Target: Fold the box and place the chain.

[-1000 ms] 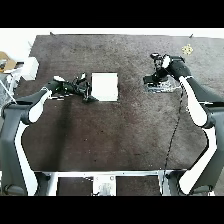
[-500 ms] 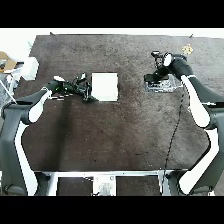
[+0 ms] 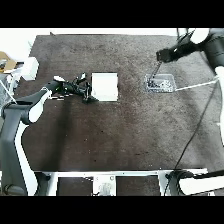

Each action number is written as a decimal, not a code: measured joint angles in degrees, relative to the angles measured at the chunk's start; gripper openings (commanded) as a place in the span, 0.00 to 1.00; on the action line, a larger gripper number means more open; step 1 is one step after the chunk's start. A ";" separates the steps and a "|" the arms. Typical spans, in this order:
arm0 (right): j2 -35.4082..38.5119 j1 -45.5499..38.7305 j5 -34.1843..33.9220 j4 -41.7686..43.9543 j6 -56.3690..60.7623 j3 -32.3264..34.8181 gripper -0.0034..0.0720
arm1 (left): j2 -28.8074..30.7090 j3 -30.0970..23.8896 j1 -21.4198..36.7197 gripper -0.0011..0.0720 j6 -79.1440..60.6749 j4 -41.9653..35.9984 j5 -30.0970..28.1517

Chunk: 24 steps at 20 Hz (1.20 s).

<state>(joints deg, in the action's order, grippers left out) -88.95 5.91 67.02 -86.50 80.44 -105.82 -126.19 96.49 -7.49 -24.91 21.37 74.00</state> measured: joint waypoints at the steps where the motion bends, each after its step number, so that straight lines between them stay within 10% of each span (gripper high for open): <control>1: 2.60 0.76 -0.92 -0.72 -0.09 0.00 0.05 | 0.00 0.00 0.00 0.14 0.00 0.00 0.02; 15: 19.85 18.91 -36.28 -5.35 -4.92 -0.02 0.05 | 0.00 0.00 0.00 0.14 0.00 0.00 0.00; 24: 10.62 27.47 -28.92 0.70 -5.73 3.61 0.05 | 0.00 0.00 0.00 0.14 0.00 -0.02 0.00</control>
<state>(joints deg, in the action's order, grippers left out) -78.32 33.39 38.11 -85.80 74.72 -102.21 -126.19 96.49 -7.49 -24.91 21.34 74.00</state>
